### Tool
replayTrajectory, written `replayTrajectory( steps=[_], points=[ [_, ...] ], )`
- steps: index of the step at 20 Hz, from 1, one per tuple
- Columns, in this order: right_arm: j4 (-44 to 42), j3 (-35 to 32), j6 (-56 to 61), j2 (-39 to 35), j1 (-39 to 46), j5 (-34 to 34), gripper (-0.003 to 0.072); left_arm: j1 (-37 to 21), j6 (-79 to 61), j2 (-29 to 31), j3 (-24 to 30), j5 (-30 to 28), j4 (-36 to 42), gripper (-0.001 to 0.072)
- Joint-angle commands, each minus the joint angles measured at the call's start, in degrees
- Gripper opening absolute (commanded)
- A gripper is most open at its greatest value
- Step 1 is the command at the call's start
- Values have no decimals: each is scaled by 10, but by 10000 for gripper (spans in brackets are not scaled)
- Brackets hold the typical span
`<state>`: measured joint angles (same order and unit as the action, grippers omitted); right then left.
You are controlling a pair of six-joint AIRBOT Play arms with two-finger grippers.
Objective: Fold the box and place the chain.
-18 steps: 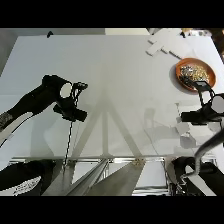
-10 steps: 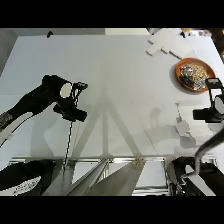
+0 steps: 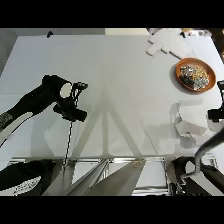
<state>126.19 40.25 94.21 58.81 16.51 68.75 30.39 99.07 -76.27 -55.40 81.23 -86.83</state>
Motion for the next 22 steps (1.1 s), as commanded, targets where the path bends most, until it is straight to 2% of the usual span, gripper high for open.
replayTrajectory(
  steps=[1, 3, 6, 8, 10, 11, 12, 13, 15, 16, 18, 22],
  points=[
    [39, 16, -28, 59, 13, -17, 558, 0, 0, 0, 0, 0, 0, 12],
    [43, 36, -28, 99, 24, -1, 555, 0, 0, 0, 0, 0, 0, 12],
    [43, 51, -28, 150, 50, 10, 499, 0, 0, 0, 0, 0, 0, 12],
    [42, 52, -28, 168, 62, -1, 408, 0, 0, 0, 0, 0, 0, 12],
    [44, 52, -28, 181, 65, -6, 358, 0, 0, 0, 0, 0, 0, 12],
    [44, 52, -27, 187, 65, -6, 298, 0, 0, 0, 0, 0, 0, 12],
    [45, 54, -21, 191, 65, -5, 287, 0, 0, 0, 0, 0, 0, 12],
    [46, 55, -14, 195, 65, -3, 244, 0, 0, 0, 0, 0, 0, 12],
    [47, 55, -12, 198, 65, 0, 231, 0, 0, 0, 0, 0, 0, 12],
    [48, 55, -12, 198, 65, 5, 191, 0, 0, 0, 0, 0, 0, 12],
    [49, 56, -19, 197, 64, 16, 20, 0, 0, 0, 0, 0, 0, 12],
    [30, 59, -43, 160, 7, 25, 17, 0, 0, 0, 0, 0, 0, 12]
  ],
)
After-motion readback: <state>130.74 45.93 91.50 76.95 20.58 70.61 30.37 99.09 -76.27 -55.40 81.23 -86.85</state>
